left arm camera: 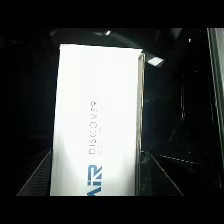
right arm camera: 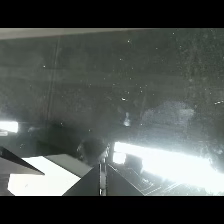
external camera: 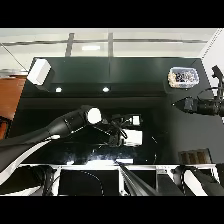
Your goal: Fold the box and place the chain.
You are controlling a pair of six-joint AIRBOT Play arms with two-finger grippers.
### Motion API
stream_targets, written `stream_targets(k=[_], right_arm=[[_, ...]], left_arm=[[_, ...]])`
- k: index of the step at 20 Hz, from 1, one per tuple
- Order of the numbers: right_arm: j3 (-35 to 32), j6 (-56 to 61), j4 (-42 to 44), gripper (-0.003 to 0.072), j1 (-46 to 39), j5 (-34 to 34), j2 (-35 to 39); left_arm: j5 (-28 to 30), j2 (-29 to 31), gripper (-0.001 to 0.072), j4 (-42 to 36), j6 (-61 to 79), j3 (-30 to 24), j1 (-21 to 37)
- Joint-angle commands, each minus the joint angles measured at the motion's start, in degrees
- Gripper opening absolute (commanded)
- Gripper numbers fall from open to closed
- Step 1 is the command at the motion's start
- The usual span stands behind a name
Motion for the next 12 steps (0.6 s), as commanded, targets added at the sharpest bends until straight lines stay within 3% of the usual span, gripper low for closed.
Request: stream_targets(k=[1,12], right_arm=[[0.04,0.02,0.02,0.0048,-0.02,0.02,0.04],[0.04,0.02,0.17,0.0048,-0.02,-0.39,0.04]], left_arm=[[0.13,-0.74,0.0707,0.15,-0.11,0.02,-0.76],[0.59,-4.70,0.0705,0.37,-0.11,0.02,-1.92]])
